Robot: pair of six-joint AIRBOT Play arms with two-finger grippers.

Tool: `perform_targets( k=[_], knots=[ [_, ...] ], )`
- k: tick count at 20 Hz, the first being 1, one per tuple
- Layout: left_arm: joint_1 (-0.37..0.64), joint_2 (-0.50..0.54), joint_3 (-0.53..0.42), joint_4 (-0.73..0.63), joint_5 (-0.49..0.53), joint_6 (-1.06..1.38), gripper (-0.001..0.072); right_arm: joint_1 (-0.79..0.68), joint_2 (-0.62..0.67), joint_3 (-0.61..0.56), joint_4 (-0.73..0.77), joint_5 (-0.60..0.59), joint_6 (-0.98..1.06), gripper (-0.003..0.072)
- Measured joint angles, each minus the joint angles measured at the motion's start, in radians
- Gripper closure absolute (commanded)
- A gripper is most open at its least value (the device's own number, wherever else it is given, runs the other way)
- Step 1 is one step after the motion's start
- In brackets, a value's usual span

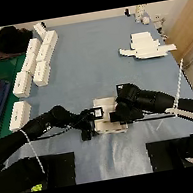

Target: Fold the box.

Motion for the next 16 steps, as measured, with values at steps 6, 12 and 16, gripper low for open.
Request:
perform_targets(
  k=[6, 12, 16],
  knots=[
    [0.0, 0.0, 0.0, -0.001, 0.0, -0.001, 0.0299, 0.001, 0.013, 0.005, -0.008, -0.013, -0.004, 0.0077],
    [0.0, 0.0, 0.0, 0.0, 0.0, 0.001, 0.0299, -0.005, 0.083, 0.074, 0.0, -0.1, -0.024, 0.0116],
    [0.0, 0.0, 0.0, 0.0, 0.0, 0.001, 0.0299, -0.069, 0.18, 0.135, -0.032, -0.195, -0.072, 0.0587]
  ],
)
